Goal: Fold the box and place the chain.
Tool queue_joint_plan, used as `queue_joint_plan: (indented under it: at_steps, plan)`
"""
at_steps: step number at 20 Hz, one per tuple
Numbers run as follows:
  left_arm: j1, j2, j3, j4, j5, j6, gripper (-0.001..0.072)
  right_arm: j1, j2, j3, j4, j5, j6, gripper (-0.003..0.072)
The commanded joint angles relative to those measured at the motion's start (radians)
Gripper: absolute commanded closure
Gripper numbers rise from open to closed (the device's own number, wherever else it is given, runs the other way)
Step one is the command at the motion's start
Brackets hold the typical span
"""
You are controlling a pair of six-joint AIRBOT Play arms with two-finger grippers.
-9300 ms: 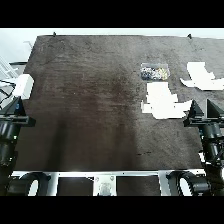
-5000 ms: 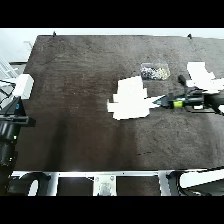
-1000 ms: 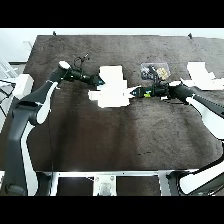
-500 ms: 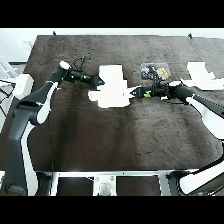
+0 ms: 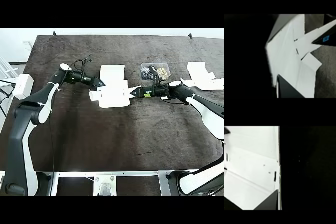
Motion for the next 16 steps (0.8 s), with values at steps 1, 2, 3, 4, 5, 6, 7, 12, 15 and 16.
queue_joint_plan:
  at_steps: [1, 2, 3, 4, 5, 6, 7, 12, 15, 16]
  plan:
    - [-0.001, -0.002, 0.000, -0.039, 0.003, 0.070, 0.0690, -0.001, 0.000, -0.001, 0.001, 0.004, 0.000, 0.0524]
    - [-0.001, -0.002, 0.000, -0.038, 0.000, 0.099, 0.0690, -0.002, 0.000, -0.001, 0.001, 0.016, -0.001, 0.0492]
    - [-0.001, -0.002, 0.000, -0.041, -0.008, 0.133, 0.0691, -0.008, 0.000, -0.001, 0.001, 0.031, -0.011, 0.0483]
    - [0.000, -0.002, 0.000, -0.053, -0.029, 0.185, 0.0691, -0.017, 0.000, -0.001, 0.001, 0.040, -0.011, 0.0480]
    - [-0.001, -0.002, 0.000, -0.055, -0.050, 0.229, 0.0692, -0.032, 0.001, 0.000, 0.002, 0.047, -0.011, 0.0453]
    - [-0.001, -0.002, 0.000, -0.055, -0.072, 0.262, 0.0692, -0.051, 0.003, 0.000, 0.002, 0.048, -0.011, 0.0414]
    - [-0.001, -0.002, 0.000, -0.053, -0.105, 0.315, 0.0692, -0.079, 0.007, 0.000, 0.002, 0.048, -0.011, 0.0400]
    - [0.000, 0.000, 0.000, -0.051, -0.189, 0.528, 0.0697, -0.258, 0.040, 0.000, 0.056, 0.048, -0.011, 0.0375]
    - [-0.001, 0.009, -0.023, -0.050, -0.204, 0.609, 0.0697, -0.307, 0.040, 0.000, 0.088, 0.059, -0.013, 0.0376]
    - [-0.001, 0.022, -0.051, -0.051, -0.195, 0.648, 0.0697, -0.307, 0.040, 0.000, 0.088, 0.065, -0.027, 0.0376]
